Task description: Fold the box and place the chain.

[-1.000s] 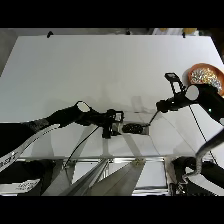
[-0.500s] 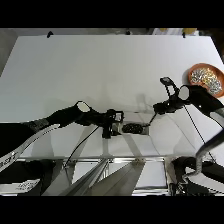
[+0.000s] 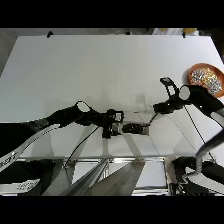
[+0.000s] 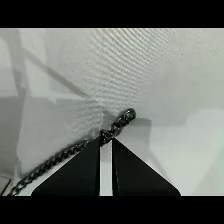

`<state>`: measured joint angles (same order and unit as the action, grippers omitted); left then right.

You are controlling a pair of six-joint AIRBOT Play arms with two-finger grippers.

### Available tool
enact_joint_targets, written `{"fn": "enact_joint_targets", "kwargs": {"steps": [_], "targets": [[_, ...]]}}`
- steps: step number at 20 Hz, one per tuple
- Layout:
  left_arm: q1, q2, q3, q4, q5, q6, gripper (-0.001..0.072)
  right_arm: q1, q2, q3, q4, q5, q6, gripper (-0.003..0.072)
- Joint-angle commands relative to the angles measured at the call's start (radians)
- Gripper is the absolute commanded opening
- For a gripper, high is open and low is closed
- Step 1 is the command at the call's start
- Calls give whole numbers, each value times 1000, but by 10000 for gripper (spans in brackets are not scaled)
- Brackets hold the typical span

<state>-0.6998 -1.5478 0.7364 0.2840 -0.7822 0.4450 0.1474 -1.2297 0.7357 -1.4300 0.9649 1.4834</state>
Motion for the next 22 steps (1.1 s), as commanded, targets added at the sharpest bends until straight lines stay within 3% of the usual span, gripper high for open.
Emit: {"fn": "enact_joint_targets", "kwargs": {"steps": [1, 11, 16, 19, 22], "targets": [[0, 0, 0, 0, 0, 0, 314, 1, 125, 0, -9, 43, -1, 18], [0, 0, 0, 0, 0, 0, 314, 222, 601, 0, -1, 317, 4, 19], [0, 0, 0, 0, 0, 0, 314, 292, 724, 0, 53, 378, 11, 19], [0, 0, 0, 0, 0, 0, 314, 298, 732, 0, 201, 335, -40, 19], [0, 0, 0, 0, 0, 0, 314, 298, 728, 0, 368, 187, -132, 19]]}}
